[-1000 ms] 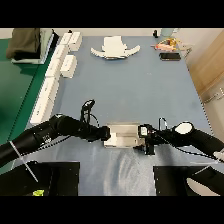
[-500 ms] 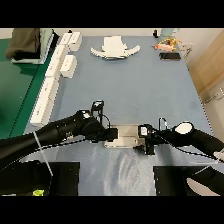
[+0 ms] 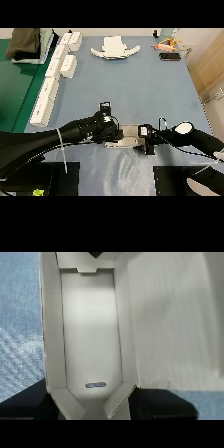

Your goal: Fold the box.

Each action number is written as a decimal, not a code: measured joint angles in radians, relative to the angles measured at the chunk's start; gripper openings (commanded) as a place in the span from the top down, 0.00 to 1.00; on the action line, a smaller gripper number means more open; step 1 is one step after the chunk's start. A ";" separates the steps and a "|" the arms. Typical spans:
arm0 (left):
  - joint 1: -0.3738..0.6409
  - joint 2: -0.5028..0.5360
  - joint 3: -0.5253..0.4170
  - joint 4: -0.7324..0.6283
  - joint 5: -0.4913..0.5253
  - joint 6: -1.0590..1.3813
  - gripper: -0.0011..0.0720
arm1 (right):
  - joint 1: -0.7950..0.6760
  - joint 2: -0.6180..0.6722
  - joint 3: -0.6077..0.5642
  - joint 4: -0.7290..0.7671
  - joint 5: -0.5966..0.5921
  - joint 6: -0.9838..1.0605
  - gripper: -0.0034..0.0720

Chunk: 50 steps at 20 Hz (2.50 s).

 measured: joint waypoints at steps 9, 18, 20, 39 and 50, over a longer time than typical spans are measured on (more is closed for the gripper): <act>-0.006 -0.069 0.023 0.010 -0.033 -0.016 0.84 | 0.000 0.000 0.000 0.000 0.000 0.000 0.28; -0.006 -0.077 0.024 0.011 -0.031 -0.052 0.96 | 0.000 0.000 0.000 0.000 0.000 0.000 0.28; -0.006 -0.077 0.024 0.011 -0.031 -0.055 0.72 | 0.000 0.000 0.000 0.000 0.000 0.000 0.28; -0.006 -0.089 0.024 0.042 0.017 -0.058 0.97 | -0.001 0.000 0.000 0.000 -0.001 0.000 0.28; -0.027 -0.094 0.024 0.086 -0.056 -0.071 0.23 | -0.001 0.000 0.000 0.000 0.000 0.000 0.28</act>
